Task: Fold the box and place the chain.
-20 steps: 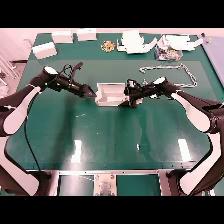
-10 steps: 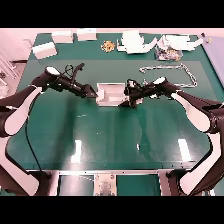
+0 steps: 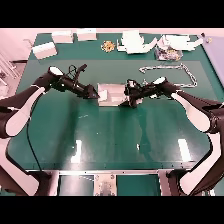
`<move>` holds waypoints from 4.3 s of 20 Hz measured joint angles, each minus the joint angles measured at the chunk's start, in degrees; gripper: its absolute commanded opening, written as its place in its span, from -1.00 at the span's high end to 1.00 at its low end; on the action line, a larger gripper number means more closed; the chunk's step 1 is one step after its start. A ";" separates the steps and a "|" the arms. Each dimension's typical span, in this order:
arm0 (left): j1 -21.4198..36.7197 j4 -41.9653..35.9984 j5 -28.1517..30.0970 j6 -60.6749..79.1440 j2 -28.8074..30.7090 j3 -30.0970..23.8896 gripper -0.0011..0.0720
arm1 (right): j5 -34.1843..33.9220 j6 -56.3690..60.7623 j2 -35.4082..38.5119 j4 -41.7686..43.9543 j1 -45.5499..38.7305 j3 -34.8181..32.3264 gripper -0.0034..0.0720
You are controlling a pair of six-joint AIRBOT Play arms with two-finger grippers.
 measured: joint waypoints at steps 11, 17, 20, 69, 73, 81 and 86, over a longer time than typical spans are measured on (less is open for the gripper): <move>-5.60 13.42 8.76 -16.94 4.09 1.42 0.21 | -0.04 0.02 0.00 0.02 0.00 0.00 -0.61; -8.41 20.83 9.99 -26.36 4.31 3.08 0.21 | -0.04 0.02 0.00 0.02 0.00 0.00 -0.62; -10.14 25.33 10.10 -31.43 4.31 3.91 0.21 | 0.00 0.02 0.00 0.07 0.00 0.00 -0.61; -21.84 55.25 2.82 -57.13 -2.36 13.51 0.51 | 0.00 0.02 0.00 0.09 0.02 0.00 -0.61; -21.92 55.67 1.81 -57.22 -3.26 14.91 0.68 | -0.02 0.02 0.00 0.09 0.02 0.00 -0.62; -21.90 55.87 1.40 -57.02 -3.76 15.45 0.91 | 0.11 0.02 0.00 0.02 0.02 0.00 -0.61; -21.90 55.69 1.20 -56.87 -3.89 15.82 0.71 | 0.07 0.02 0.00 0.02 0.02 0.00 -0.62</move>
